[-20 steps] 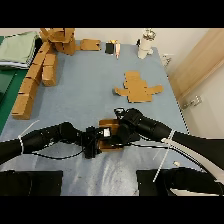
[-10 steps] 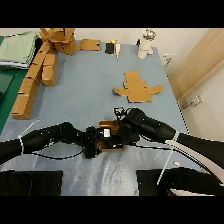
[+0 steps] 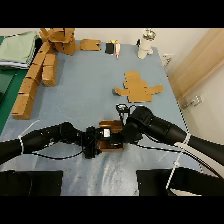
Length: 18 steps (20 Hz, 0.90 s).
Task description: Fold the box.
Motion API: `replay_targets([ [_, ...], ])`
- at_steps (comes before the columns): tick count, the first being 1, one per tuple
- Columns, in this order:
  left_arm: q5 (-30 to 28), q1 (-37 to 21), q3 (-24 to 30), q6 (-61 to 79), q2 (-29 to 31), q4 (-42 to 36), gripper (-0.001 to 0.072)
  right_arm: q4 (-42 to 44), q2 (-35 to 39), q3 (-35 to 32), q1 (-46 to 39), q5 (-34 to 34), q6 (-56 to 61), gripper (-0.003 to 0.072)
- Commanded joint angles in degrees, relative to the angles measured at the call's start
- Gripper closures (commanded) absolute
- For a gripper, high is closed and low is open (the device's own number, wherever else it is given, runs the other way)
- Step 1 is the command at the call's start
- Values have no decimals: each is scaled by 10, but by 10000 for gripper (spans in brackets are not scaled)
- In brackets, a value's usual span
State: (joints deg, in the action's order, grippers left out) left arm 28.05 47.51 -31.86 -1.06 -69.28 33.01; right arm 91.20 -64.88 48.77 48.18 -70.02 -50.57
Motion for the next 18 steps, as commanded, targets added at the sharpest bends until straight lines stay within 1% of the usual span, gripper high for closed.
replay_targets([
  [1,0,0,0,0,0,0,463,-13,19,2,0,-11,0,127],
  [5,0,0,0,0,0,0,462,-20,28,3,-15,-41,0,127],
  [8,0,0,0,0,0,0,462,-42,28,3,-14,-56,0,128],
  [9,0,0,0,0,0,0,462,-48,29,3,-14,-60,0,168],
  [10,0,0,0,0,0,0,462,-58,30,3,-14,-66,0,275],
  [11,0,0,0,0,0,0,462,-78,30,3,-15,-74,-1,434],
  [12,0,0,0,0,0,0,462,-106,29,2,-16,-82,-6,661],
  [13,0,0,0,0,0,0,462,-143,29,1,-29,-86,-10,683],
  [14,0,0,0,0,0,0,462,-160,28,-1,-54,-81,-17,684],
  [15,0,0,0,0,0,0,462,-153,26,-2,-95,-57,-47,684],
  [16,0,0,0,0,0,0,462,-126,20,-5,-143,-17,-89,684],
  [17,0,0,0,0,0,0,462,-66,7,-6,-203,33,-155,684],
  [18,0,0,0,0,0,0,462,38,-12,-6,-271,82,-244,684],
])
